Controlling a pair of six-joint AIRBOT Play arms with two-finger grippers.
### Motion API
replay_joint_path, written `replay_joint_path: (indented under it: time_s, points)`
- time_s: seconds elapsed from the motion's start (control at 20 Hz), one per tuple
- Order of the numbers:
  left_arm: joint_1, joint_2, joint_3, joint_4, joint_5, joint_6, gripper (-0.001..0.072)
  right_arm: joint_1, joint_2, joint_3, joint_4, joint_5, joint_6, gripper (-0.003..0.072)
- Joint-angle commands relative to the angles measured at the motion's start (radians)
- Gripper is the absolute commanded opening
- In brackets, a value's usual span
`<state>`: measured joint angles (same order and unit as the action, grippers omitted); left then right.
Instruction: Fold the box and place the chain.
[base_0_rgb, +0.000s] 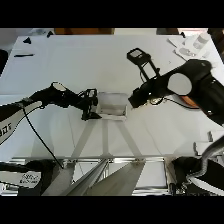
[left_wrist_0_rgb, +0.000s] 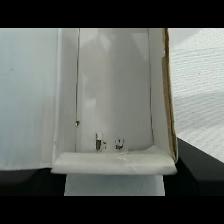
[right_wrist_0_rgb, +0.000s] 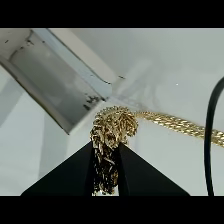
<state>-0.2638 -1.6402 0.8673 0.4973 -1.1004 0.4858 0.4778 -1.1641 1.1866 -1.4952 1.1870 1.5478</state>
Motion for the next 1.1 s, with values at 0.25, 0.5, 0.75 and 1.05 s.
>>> replay_joint_path:
  time_s: [0.25,0.5,0.75,1.05]
  points:
    - [0.0,0.0,0.0,0.0,0.001,0.0,0.0318,0.109,-0.096,0.0,0.096,-0.174,-0.001,0.0005]
    - [0.0,0.0,0.0,0.0,0.0,0.0,0.0318,0.109,-0.163,0.0,0.23,-0.303,-0.015,0.0004]
    - [0.0,0.0,0.0,0.0,0.0,0.0,0.0318,0.109,-0.252,0.0,0.303,-0.34,-0.016,0.0005]
    - [0.0,0.0,0.0,0.0,0.0,0.0,0.0318,0.109,-0.294,0.0,0.288,-0.354,-0.015,0.001]
